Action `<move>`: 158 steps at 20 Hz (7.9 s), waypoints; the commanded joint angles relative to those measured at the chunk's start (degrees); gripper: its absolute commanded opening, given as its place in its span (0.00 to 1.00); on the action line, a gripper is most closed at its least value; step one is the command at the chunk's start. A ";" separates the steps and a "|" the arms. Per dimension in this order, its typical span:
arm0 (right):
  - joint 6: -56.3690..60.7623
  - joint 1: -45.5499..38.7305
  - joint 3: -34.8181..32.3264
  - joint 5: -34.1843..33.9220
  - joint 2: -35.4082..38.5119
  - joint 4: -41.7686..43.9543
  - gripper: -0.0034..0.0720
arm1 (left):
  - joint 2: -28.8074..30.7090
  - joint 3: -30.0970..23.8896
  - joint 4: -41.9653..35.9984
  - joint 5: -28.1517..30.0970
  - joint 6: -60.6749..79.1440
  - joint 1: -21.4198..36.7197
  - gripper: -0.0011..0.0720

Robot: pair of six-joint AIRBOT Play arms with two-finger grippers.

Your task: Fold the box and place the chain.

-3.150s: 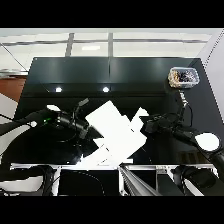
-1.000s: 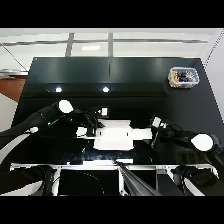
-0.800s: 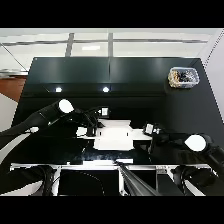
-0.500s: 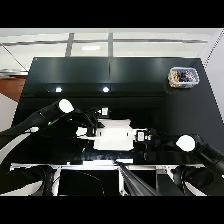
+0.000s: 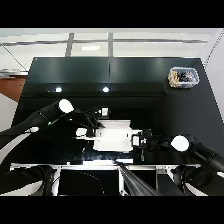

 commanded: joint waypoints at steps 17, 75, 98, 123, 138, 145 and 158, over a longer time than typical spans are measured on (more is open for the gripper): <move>-3.21 4.44 4.20 -1.40 -7.37 1.62 0.97 | 0.04 0.07 -0.04 0.00 -0.26 0.00 0.05; -18.99 -6.05 10.97 1.55 -19.32 16.44 0.97 | 0.74 0.07 -0.92 0.02 -2.27 -0.02 0.05; -16.39 -6.03 10.23 -0.83 -19.80 13.99 0.97 | 0.72 0.07 -0.92 0.02 -2.34 -0.02 0.05; -16.39 -6.03 10.23 -0.81 -19.80 13.97 0.58 | 20.83 0.15 15.17 -17.70 -44.83 13.22 0.05; -16.39 -6.01 10.23 -0.81 -19.80 13.94 0.58 | 17.18 -10.08 -13.31 21.46 -58.73 -2.67 0.05; -16.39 -6.01 10.23 -0.81 -19.80 13.94 0.58 | 8.55 -10.08 -13.27 21.66 -58.75 -2.86 0.05; -16.39 -6.01 10.23 -0.83 -19.80 13.94 0.58 | 12.26 -5.68 0.39 6.62 -49.68 3.98 0.05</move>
